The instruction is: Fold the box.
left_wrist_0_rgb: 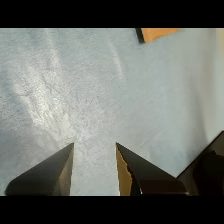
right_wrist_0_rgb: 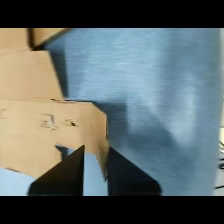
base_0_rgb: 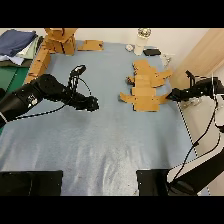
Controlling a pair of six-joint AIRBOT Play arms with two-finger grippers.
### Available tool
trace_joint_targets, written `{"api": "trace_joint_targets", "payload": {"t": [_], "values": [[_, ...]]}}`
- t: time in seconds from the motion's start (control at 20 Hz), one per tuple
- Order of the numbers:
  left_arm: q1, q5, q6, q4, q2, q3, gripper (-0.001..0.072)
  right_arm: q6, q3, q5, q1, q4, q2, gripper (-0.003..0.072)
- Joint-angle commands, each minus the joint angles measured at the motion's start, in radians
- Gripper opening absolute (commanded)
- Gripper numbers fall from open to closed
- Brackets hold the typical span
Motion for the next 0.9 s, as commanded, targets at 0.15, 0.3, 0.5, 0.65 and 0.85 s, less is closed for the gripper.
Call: {"api": "trace_joint_targets", "payload": {"t": [0.15,0.3,0.5,0.65,0.85], "values": [[-0.001,-0.024,0.0,-0.029,0.0,0.001,0.0399,-0.032,-0.002,-0.127,0.151,0.175,0.0,-0.0001],[0.004,-0.086,0.001,-0.028,0.001,0.001,0.0399,0.002,-0.076,-0.119,0.225,0.175,0.045,-0.0002],[0.031,-0.117,0.014,-0.024,0.001,0.0,0.0399,0.06,-0.363,0.003,0.301,0.174,0.229,-0.0002],[0.063,-0.165,0.046,-0.024,0.001,-0.006,0.0399,0.115,-0.697,0.117,0.373,0.172,0.476,-0.0002],[0.097,-0.278,0.097,-0.025,0.001,-0.006,0.0398,0.237,-1.077,0.203,0.481,0.149,0.828,0.0004]]}}
